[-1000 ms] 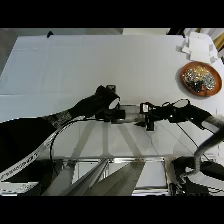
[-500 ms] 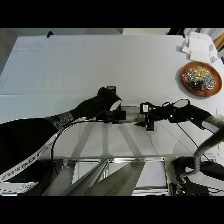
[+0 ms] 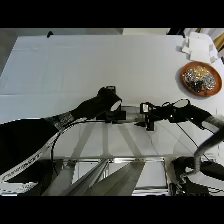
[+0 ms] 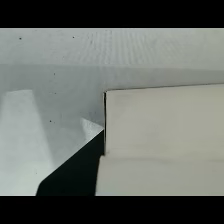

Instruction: Fold the box and place the chain.

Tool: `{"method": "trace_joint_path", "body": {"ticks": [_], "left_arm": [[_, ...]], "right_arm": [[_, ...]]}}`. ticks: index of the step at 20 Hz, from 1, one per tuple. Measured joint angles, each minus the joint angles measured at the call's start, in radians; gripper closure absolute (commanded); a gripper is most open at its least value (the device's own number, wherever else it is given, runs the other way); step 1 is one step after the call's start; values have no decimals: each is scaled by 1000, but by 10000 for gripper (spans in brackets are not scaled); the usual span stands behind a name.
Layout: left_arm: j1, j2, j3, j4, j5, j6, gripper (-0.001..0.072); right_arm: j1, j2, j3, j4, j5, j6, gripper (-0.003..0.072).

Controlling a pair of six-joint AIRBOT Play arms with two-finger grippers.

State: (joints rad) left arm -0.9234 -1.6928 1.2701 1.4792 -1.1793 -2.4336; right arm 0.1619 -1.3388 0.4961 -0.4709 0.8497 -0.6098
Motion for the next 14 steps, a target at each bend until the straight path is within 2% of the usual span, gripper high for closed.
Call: {"method": "trace_joint_path", "body": {"ticks": [1,3,10,14], "left_arm": [[0,1,0,3,-2,7,488],[2,9,-1,-4,-8,7,428],[38,78,-1,3,-16,60,434],[84,163,-1,-3,-66,221,436]], "right_arm": [[0,0,0,0,0,-2,279],[0,0,0,0,0,-3,279],[0,0,0,0,0,-1,279],[0,0,0,0,-1,-1,279]]}}
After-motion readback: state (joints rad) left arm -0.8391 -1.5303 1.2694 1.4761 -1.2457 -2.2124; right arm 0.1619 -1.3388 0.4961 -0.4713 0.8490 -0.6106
